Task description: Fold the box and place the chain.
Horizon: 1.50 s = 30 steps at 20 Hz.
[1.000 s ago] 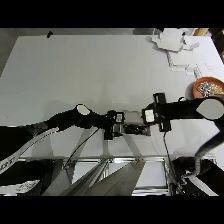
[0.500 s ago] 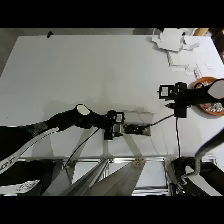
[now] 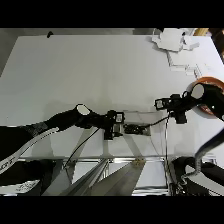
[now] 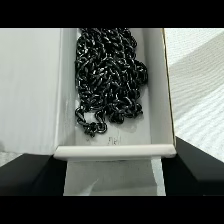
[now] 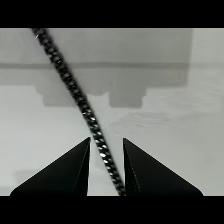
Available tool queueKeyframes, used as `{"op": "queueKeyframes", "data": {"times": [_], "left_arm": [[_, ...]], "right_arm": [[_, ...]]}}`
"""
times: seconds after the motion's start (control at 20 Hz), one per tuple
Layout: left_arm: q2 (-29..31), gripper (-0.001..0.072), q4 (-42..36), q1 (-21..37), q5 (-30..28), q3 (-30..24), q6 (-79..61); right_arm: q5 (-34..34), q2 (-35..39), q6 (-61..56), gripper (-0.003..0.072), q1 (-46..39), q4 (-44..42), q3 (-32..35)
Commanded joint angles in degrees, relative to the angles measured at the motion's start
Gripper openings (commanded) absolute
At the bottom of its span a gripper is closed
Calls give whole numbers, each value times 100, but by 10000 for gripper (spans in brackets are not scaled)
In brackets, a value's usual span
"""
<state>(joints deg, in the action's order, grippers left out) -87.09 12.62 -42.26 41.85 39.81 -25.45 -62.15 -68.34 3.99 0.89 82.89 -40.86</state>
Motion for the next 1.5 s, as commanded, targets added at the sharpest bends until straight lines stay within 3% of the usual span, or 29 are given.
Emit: {"op": "queueKeyframes", "data": {"times": [0.0,0.4,0.5,0.8,0.95,1.05,1.25,1.45], "left_arm": [[4,218,2,2,0,2,-2],[4,218,2,2,0,2,-2],[4,218,2,2,0,2,-2],[4,218,2,2,0,2,-2],[4,218,2,2,0,2,-2],[4,218,4,2,0,2,-2],[4,218,2,2,0,2,-2],[4,218,2,2,0,2,-2]], "right_arm": [[264,-61,90,221,-4,208,238],[632,-267,101,208,-4,192,365],[487,-223,87,44,-2,197,365],[-474,1034,-391,21,404,101,367],[-1255,1998,-422,21,787,-782,367],[-1384,2511,-420,21,1040,-1766,369],[-837,2914,-415,21,1591,-3351,369],[-175,2732,-645,21,2345,-3536,444]]}}
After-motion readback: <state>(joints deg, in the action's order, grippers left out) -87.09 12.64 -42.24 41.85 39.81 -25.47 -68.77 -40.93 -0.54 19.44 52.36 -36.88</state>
